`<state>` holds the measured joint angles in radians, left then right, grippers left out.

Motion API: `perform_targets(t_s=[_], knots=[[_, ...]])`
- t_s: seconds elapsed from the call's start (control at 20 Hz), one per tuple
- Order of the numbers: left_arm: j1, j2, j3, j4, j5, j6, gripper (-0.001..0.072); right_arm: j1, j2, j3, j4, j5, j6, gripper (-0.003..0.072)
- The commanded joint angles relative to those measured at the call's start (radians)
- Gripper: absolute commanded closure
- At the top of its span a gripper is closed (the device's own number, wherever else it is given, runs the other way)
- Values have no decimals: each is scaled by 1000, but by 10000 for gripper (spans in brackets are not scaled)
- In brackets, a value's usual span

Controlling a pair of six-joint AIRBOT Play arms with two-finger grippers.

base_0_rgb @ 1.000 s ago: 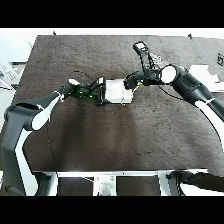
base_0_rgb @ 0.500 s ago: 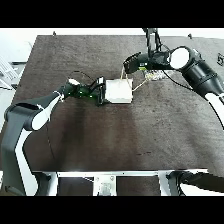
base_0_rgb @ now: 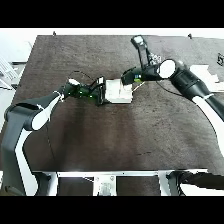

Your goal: Fold the box and place the chain.

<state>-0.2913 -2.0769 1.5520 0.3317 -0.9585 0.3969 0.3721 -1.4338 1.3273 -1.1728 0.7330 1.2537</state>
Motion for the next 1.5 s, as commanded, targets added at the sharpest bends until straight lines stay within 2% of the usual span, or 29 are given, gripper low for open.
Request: perform_targets(t_s=[0.0, 0.15, 0.2, 0.25, 0.3, 0.55, 0.7, 0.8, 0.85, 0.9, 1.05, 1.15, 1.35, 1.45], knots=[[1, 1, 0, 0, 0, 0, 195, 3, -68, -70, 47, -30, -10, 676], [1, 1, 0, 0, 0, 0, 195, 3, -137, -100, 47, -29, -10, 675], [1, 1, 0, 0, 0, 0, 195, 2, -148, -101, 47, -30, -10, 609], [1, 1, 0, 0, 0, 0, 195, 0, -148, -100, 47, -30, -17, 337], [1, 1, 0, 0, 1, 0, 195, -5, -142, -93, 47, -29, -38, 174], [1, 1, 0, 0, 0, 0, 195, -115, -39, -88, 30, -30, -43, 188], [1, 1, 0, 0, 0, 0, 195, -206, -33, -91, 36, -37, -43, 188], [1, 1, 0, 0, 0, 0, 195, -267, -33, -116, 37, -127, -26, 187], [1, 1, 0, 0, 0, 0, 195, -292, -37, -139, 41, -215, -4, 187], [1, 1, 0, 0, 0, 0, 195, -310, -52, -146, 48, -269, 6, 186], [1, 1, 0, 0, 0, 0, 195, -359, -166, -116, 92, -264, -4, 138], [1, 1, 0, 0, 0, 0, 195, -386, -255, -68, 137, -231, -37, 137], [1, 1, 0, 0, 0, 0, 195, -412, -392, 65, 341, -155, -248, 137], [1, 1, 0, 0, 0, 0, 195, -421, -451, 143, 401, -103, -290, 137]])
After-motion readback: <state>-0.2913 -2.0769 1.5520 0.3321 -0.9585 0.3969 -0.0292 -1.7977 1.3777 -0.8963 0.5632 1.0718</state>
